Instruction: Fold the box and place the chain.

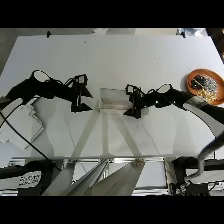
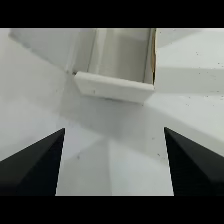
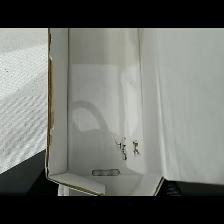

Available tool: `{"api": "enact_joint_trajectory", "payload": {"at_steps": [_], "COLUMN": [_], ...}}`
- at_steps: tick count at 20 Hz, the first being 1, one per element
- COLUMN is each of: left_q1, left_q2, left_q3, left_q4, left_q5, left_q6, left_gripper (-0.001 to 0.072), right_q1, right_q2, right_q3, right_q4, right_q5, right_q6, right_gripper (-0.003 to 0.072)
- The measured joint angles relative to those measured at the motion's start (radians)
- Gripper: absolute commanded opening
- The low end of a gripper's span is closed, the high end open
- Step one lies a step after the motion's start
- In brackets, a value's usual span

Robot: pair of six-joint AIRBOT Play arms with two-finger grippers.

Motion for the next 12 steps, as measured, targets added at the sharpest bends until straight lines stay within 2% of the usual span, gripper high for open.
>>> {"api": "enact_joint_trajectory", "payload": {"at_steps": [5,12], "left_q1": [-0.002,-0.032], "left_q2": [-0.105,-0.138], "left_q3": [-0.010,-0.012], "left_q4": [-0.148,-0.244], "left_q5": [0.023,0.043], "left_q6": [0.224,0.328], "left_gripper": [0.0700,0.0699], "right_q1": [0.000,-0.001], "right_q2": [0.000,0.000], "right_q3": [0.000,0.000], "right_q4": [0.000,-0.001], "right_q5": [0.000,0.000], "right_q6": [0.000,-0.003], "right_gripper": [0.0398,0.0398]}}
